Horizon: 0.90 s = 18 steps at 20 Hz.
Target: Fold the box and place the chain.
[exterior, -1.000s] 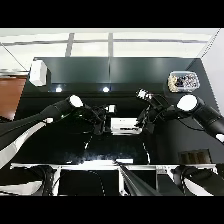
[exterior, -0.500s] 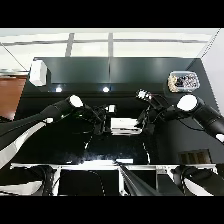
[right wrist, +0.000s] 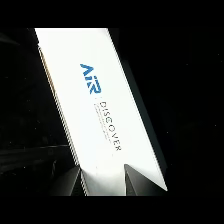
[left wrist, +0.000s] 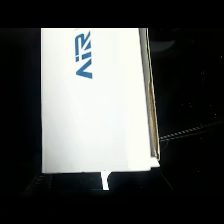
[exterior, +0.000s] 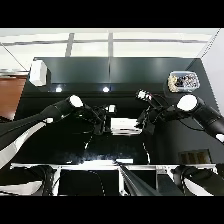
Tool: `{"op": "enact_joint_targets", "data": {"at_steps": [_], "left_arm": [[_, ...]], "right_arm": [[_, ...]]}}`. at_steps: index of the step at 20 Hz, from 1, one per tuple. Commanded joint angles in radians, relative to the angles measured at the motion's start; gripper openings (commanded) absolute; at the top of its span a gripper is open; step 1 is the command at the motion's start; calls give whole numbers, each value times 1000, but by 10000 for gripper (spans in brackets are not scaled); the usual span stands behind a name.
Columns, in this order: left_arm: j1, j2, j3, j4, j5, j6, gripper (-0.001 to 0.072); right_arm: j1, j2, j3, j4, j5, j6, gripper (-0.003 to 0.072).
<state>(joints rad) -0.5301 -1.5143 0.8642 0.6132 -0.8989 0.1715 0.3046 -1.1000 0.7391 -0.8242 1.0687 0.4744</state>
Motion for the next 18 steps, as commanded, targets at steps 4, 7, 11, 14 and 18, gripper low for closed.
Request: {"op": "enact_joint_targets", "data": {"at_steps": [4, 7, 11, 14, 18], "left_arm": [[0, -1, 0, 0, 1, 0, 540], [0, -1, 0, 0, 1, 0, 539], [0, -1, 0, 0, 1, 0, 540], [0, -1, 0, 0, 1, 0, 540], [0, -1, 0, 0, 1, 0, 539]], "right_arm": [[1, -1, 0, 0, 1, 1, 379], [1, -1, 0, 0, 2, 1, 379], [1, -1, -16, 0, -7, 0, 379], [1, -1, -39, 1, -20, 0, 379], [1, -1, -42, 3, -34, 0, 379]]}}
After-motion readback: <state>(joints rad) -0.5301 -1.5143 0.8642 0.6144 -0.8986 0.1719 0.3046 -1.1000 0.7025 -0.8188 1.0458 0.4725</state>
